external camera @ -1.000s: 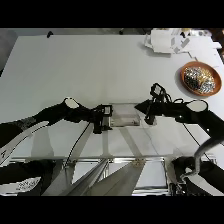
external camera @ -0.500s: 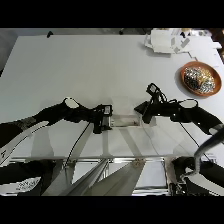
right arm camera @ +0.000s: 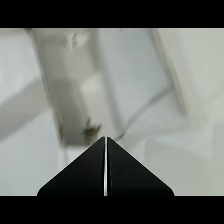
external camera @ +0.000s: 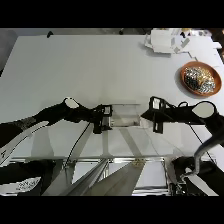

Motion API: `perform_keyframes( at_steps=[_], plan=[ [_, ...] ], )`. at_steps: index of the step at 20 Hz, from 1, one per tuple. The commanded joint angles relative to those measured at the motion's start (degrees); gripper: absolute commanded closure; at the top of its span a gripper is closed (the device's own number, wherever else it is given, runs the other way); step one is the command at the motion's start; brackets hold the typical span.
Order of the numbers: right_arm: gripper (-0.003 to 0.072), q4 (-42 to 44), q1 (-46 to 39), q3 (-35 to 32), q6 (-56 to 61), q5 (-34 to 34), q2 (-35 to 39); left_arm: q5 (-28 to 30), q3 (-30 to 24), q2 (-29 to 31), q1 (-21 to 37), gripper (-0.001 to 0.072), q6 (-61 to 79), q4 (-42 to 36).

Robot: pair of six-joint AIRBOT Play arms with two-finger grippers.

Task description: Fold the box and place the chain.

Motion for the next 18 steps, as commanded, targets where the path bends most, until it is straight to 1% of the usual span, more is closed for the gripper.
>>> perform_keyframes(
  at_steps=[1, 2, 4, 5, 8, 10, 12, 15, 18],
  plan=[
    [0.0667, -20.7, 0.0, -0.2, 3.2, 7.0, 2.5, -0.1, 0.0, 0.0, 0.0, 0.0504, 0.0, 0.0],
    [0.0650, -21.2, 0.0, -0.5, 2.3, 6.7, 2.2, -0.1, 0.0, 0.0, 0.0, 0.0504, 0.0, 0.0],
    [0.0432, -19.1, 0.0, -0.5, -0.7, 6.6, 1.0, -0.4, 0.0, 0.0, 0.0, 0.0504, 0.0, 0.0],
    [0.0427, -17.4, 0.0, -0.5, -1.7, 6.2, 0.1, -0.4, 0.0, 0.0, 0.0, 0.0504, 0.0, 0.0],
    [0.0436, -11.5, 0.0, -0.7, -5.0, 1.5, -3.7, -0.5, 0.0, 0.0, 0.0, 0.0504, 0.0, 0.0],
    [0.0539, -8.6, 0.0, -0.7, -7.2, -1.6, -6.1, -0.4, 0.0, 0.0, 0.0, 0.0504, 0.0, 0.0],
    [0.0538, -5.0, 0.0, -0.7, -11.3, -3.1, -8.8, -0.4, 0.0, 0.0, 0.0, 0.0504, 0.0, 0.0],
    [0.0536, 2.7, 0.0, -0.7, -15.3, -6.3, -12.8, -0.4, 0.0, 0.0, 0.0, 0.0504, 0.0, 0.0],
    [0.0537, 5.8, 0.0, -0.7, -17.3, -8.7, -14.4, -0.5, 0.0, 0.0, 0.0, 0.0504, 0.0, 0.0]
  ],
)
